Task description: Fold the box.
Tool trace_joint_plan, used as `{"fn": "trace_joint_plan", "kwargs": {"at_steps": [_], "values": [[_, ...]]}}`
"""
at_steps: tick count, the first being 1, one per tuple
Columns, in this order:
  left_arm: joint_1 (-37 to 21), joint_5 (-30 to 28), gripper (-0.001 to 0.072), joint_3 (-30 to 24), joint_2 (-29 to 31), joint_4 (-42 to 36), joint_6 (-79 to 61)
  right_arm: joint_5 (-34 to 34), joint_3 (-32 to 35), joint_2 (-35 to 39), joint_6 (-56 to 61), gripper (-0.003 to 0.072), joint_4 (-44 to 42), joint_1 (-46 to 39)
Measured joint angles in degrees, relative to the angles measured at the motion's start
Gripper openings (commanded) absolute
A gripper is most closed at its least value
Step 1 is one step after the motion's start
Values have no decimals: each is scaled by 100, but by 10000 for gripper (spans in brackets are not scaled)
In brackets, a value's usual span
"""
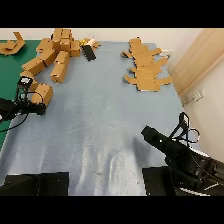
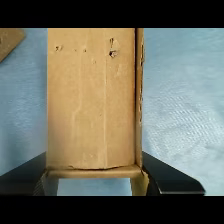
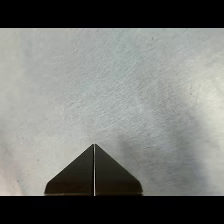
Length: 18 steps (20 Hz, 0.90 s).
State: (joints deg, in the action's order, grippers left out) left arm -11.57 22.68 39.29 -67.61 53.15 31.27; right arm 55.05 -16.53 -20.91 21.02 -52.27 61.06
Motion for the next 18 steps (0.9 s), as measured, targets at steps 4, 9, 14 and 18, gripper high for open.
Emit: {"fn": "trace_joint_plan", "kwargs": {"at_steps": [4, 9, 14, 18], "values": [[-70, -11, 352, 511, -643, 0, 81, -190, 0, -168, 131, 3, 66, 0], [-85, 101, 351, 1296, -1515, -35, 289, -273, 0, -219, 258, 3, 96, -63], [-50, 227, 352, 1810, -2068, -79, 435, -426, 0, -236, 297, 3, 109, -306], [-42, 227, 515, 1991, -2256, -90, 455, -586, 0, -236, 299, 3, 114, -433]]}}
